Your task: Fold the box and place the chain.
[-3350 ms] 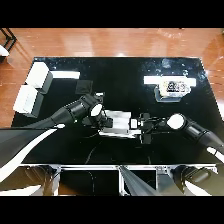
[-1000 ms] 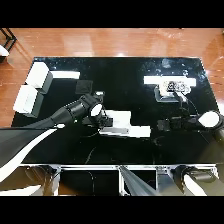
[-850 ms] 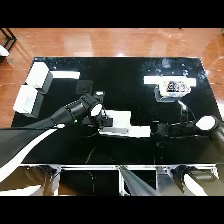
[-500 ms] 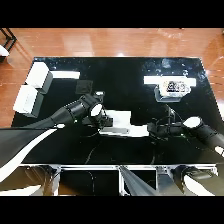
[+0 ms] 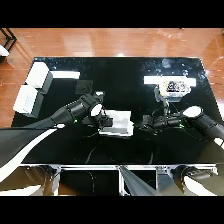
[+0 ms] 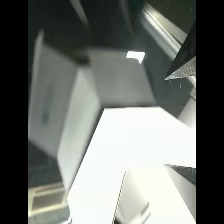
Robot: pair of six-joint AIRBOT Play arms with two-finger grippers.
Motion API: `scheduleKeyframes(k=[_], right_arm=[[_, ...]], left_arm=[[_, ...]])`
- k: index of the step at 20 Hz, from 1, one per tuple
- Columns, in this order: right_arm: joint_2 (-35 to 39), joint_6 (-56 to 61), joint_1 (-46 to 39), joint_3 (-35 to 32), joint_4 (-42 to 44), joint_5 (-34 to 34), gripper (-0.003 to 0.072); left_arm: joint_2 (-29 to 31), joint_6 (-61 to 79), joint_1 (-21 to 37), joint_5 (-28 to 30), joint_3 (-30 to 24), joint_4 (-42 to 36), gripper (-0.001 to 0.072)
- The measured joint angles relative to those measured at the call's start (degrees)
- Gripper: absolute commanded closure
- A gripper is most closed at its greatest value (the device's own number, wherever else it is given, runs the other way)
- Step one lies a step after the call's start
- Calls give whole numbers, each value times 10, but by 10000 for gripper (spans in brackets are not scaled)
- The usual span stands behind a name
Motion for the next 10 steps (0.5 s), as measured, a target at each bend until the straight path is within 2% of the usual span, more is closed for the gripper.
scheduleKeyframes(k=[5, 10], right_arm=[[-1, 16, 44, 10, 13, 2, 105], [-1, 71, 103, 16, -5, -44, 106]], left_arm=[[0, 0, 0, -1, 0, 0, 692], [0, 0, 0, -1, 0, 0, 692]])
